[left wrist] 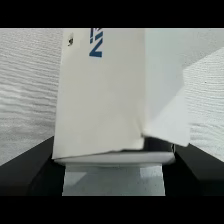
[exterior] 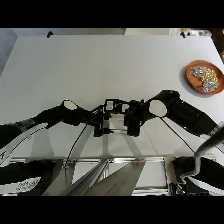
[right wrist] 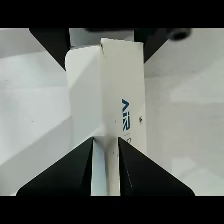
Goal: Fold the box and place the chain.
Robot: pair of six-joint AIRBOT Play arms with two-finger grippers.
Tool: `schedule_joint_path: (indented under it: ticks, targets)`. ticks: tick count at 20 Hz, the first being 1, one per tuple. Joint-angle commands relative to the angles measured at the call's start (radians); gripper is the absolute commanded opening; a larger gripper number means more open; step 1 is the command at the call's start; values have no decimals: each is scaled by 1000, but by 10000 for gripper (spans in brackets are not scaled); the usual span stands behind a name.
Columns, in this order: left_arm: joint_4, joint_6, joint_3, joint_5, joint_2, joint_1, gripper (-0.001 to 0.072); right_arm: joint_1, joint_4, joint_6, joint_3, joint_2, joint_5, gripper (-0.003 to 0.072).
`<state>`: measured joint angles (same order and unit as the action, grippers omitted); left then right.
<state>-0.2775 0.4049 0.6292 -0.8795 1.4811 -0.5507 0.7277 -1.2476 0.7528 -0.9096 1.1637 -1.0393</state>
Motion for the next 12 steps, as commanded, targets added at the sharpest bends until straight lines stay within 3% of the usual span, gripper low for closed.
schedule_joint_path:
  ticks: [1,12]
  targets:
    - [0,2,0,0,-1,0,69,1,-7,8,5,0,11,111]
    - [0,2,0,0,-1,0,69,15,-3,8,56,0,58,110]
